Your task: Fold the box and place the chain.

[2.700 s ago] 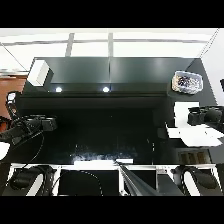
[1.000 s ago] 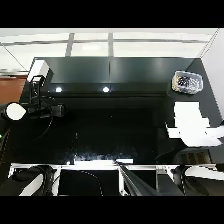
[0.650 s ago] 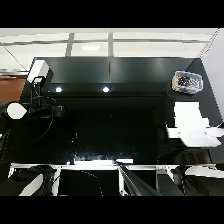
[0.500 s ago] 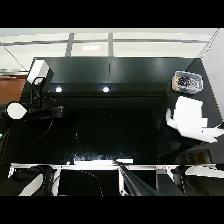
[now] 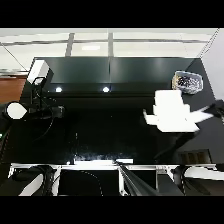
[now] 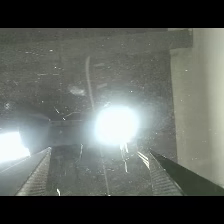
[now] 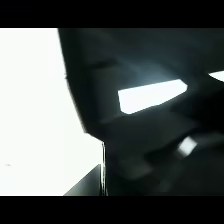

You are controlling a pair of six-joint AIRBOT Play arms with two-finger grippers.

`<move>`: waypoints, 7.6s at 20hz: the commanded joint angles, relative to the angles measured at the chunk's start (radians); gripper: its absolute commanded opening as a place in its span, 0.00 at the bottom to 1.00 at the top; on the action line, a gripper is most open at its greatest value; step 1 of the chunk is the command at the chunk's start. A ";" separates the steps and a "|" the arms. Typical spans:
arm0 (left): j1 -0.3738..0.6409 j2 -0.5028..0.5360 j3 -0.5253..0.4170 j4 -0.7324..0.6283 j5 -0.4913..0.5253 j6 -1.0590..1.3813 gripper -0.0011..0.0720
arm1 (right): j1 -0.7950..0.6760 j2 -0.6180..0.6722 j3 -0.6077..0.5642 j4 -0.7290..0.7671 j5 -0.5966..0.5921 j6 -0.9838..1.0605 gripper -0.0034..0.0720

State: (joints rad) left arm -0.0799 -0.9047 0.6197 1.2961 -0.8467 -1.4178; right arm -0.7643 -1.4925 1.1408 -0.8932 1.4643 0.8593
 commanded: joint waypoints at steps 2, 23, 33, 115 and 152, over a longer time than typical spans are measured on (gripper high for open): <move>0.001 0.000 0.000 -0.014 0.001 0.000 0.99 | 0.246 0.081 -0.093 0.214 -0.060 -0.047 0.05; -0.198 -0.537 0.178 -0.875 -0.265 0.554 0.99 | 0.706 0.636 -0.850 0.612 -0.537 -0.371 0.06; -0.198 -0.708 0.191 -0.933 -0.482 0.788 0.62 | 0.706 0.636 -0.850 0.612 -0.535 -0.370 0.06; -0.492 -0.582 0.255 -0.642 0.029 1.422 0.05 | 1.128 0.584 -0.803 0.159 -0.679 -0.793 0.89; -0.492 -0.582 0.255 -0.645 0.026 1.423 0.05 | 1.092 0.583 -0.684 0.173 -0.758 -0.778 0.89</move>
State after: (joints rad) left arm -0.5713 -1.4868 0.8753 0.6506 -0.8207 0.0044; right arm 0.3458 -0.9089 0.4526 -0.7143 0.7105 0.0776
